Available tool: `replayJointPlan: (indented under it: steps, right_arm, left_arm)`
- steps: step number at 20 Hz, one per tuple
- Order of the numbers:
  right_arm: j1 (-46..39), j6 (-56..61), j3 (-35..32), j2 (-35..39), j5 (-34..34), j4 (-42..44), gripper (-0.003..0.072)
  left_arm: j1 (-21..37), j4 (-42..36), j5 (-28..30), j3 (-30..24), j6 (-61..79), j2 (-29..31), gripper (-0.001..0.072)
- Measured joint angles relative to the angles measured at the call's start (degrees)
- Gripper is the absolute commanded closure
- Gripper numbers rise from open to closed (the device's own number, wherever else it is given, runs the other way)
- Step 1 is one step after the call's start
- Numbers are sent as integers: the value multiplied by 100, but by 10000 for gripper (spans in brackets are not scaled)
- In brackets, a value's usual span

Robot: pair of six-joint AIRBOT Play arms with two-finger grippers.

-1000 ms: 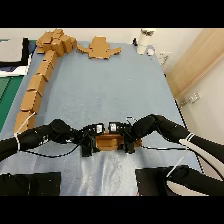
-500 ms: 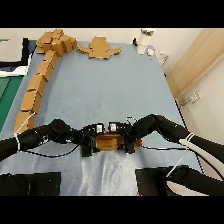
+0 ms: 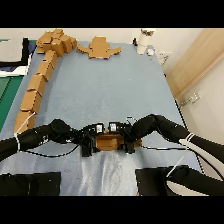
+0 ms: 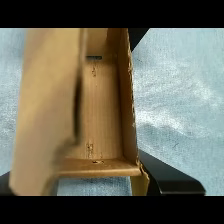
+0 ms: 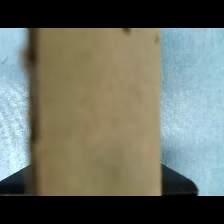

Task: Fold the box.

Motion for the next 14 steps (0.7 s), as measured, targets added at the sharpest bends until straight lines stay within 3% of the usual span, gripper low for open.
replayJointPlan:
  steps: [1, 6, 14]
  right_arm:
    - [0, 0, 0, 0, -11, 2, -34]
    - [-7, 459, 52, 166, -557, -267, -34]
    - [-52, 2911, 90, 1370, -973, -2000, -34]
  left_arm:
    - [0, 0, -2, 0, 0, 0, 215]
    - [-11, -4, -66, 0, 17, -2, 215]
    - [-4, 0, -7, 0, -4, -2, 215]
